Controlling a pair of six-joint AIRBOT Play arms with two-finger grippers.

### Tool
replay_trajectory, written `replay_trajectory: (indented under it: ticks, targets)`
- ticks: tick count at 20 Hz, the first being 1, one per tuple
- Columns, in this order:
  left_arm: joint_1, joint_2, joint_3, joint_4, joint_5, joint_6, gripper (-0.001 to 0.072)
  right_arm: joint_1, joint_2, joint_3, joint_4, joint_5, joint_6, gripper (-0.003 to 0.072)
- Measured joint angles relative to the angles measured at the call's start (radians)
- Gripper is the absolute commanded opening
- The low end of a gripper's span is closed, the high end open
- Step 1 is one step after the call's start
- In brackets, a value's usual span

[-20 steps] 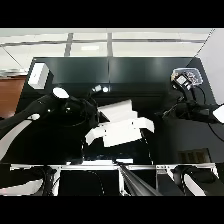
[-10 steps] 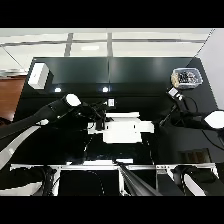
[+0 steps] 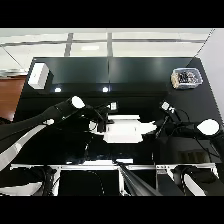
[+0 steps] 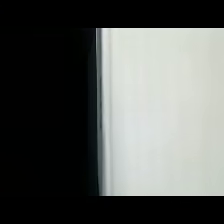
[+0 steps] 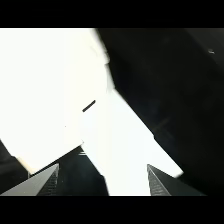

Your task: Fold the box and place the chain.

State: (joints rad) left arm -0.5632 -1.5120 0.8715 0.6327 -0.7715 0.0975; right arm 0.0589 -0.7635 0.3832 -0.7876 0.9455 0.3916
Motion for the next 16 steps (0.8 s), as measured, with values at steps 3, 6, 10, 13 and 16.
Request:
replay_trajectory:
  ticks: [3, 6, 10, 13, 16]
  targets:
    - [0.000, -0.002, 0.000, 0.003, 0.003, -0.001, 0.0027, 0.000, -0.003, -0.016, 0.031, -0.001, -0.072, 0.0714]
    - [0.000, -0.002, 0.000, 0.005, 0.005, -0.002, 0.0027, 0.014, -0.026, -0.022, 0.073, -0.001, -0.130, 0.0715]
    - [0.000, -0.002, 0.000, 0.006, 0.008, -0.002, 0.0026, 0.115, -0.082, -0.024, 0.074, 0.000, -0.229, 0.0713]
    - [0.000, -0.002, 0.000, 0.006, 0.009, -0.002, 0.0027, 0.185, -0.108, -0.025, 0.006, -0.026, -0.269, 0.0713]
    - [0.000, -0.002, 0.000, 0.006, 0.010, -0.001, 0.0027, 0.213, -0.119, -0.025, -0.019, -0.042, -0.299, 0.0713]
